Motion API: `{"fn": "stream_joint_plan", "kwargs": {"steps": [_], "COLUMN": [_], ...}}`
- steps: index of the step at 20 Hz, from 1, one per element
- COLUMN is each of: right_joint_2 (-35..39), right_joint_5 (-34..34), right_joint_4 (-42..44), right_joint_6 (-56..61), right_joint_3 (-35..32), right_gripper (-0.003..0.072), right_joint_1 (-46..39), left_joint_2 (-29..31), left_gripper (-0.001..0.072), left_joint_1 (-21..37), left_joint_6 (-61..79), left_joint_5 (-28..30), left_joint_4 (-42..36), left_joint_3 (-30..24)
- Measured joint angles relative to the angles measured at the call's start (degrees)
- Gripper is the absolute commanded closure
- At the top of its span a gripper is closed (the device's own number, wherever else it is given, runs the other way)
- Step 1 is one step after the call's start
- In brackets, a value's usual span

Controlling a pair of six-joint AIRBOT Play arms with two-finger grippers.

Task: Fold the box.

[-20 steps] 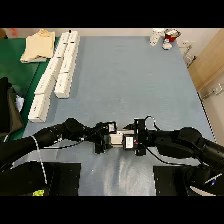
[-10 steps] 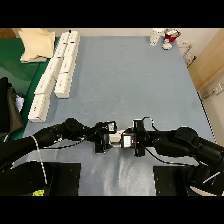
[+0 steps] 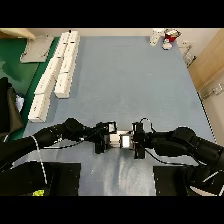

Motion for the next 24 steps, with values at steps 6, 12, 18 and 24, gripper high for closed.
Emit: {"fn": "stream_joint_plan", "kwargs": {"steps": [6, 12, 18, 24], "right_joint_2": [-0.1, 1.7, 8.7, 14.6], "right_joint_5": [-1.0, -0.9, 4.6, 23.0], "right_joint_4": [0.2, 2.1, 12.0, 15.8], "right_joint_6": [0.0, 0.1, 12.9, 32.6], "right_joint_3": [0.0, 0.0, -2.9, -15.6], "right_gripper": [0.0247, 0.0247, 0.0661, 0.0670], "right_joint_1": [0.0, 0.0, -0.7, 3.7], "left_joint_2": [0.0, 0.0, 0.0, 0.0], "left_gripper": [0.0247, 0.0247, 0.0247, 0.0247], "left_joint_1": [0.0, 0.0, 0.0, 0.0], "left_joint_6": [0.0, 0.0, 0.0, 0.0], "left_joint_5": [0.0, 0.0, 0.1, 0.2], "left_joint_4": [0.0, 0.0, 0.0, 0.0], "left_joint_3": [0.0, 0.0, 0.0, 0.0]}}
